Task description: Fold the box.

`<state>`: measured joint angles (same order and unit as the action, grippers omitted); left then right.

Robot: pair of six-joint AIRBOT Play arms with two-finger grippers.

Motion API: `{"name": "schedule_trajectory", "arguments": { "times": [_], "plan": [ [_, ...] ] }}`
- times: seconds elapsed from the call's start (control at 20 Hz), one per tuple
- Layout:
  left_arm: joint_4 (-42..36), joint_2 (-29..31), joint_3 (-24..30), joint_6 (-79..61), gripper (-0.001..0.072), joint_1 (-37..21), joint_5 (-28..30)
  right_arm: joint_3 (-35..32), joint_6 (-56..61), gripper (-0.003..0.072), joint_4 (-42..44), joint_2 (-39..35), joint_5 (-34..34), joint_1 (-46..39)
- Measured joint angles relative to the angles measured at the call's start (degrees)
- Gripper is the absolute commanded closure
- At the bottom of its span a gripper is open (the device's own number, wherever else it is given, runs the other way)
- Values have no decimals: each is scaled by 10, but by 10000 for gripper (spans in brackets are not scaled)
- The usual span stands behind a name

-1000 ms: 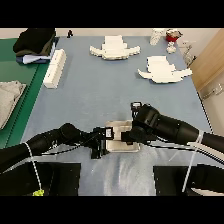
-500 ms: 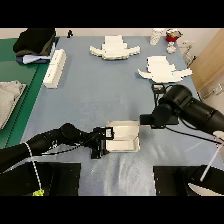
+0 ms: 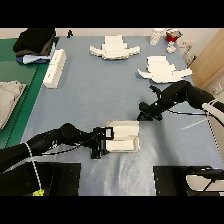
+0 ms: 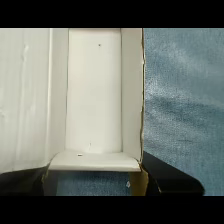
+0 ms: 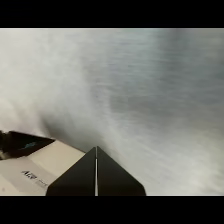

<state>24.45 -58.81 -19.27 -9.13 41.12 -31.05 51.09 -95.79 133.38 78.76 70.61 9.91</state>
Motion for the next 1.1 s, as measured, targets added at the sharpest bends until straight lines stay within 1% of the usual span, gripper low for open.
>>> {"name": "schedule_trajectory", "arguments": {
  "times": [0.15, 0.35, 0.5, 0.65, 0.75, 0.85, 0.95, 1.1],
  "plan": [
    [0, 0, 0, 0, 245, 0, 0, 0, -61, 682, 53, 24, 10, 7],
    [0, 0, 0, 0, 245, 0, 0, 0, -123, 682, 80, 22, 36, 36],
    [0, 0, 0, 0, 245, 0, 0, -8, -154, 682, 73, -7, 50, 68],
    [0, 0, 0, 0, 245, 0, 0, -31, -168, 682, 33, -57, 42, 113],
    [0, 0, 0, 0, 245, 0, 0, -56, -176, 682, 4, -98, 14, 147],
    [0, 0, 0, 0, 245, 0, 0, -88, -185, 682, -12, -141, -28, 183],
    [0, 0, 0, 0, 245, 0, 0, -124, -199, 682, -24, -184, -87, 223],
    [0, 0, 0, 0, 245, 0, 0, -181, -222, 682, -33, -242, -194, 282]
  ]
}}
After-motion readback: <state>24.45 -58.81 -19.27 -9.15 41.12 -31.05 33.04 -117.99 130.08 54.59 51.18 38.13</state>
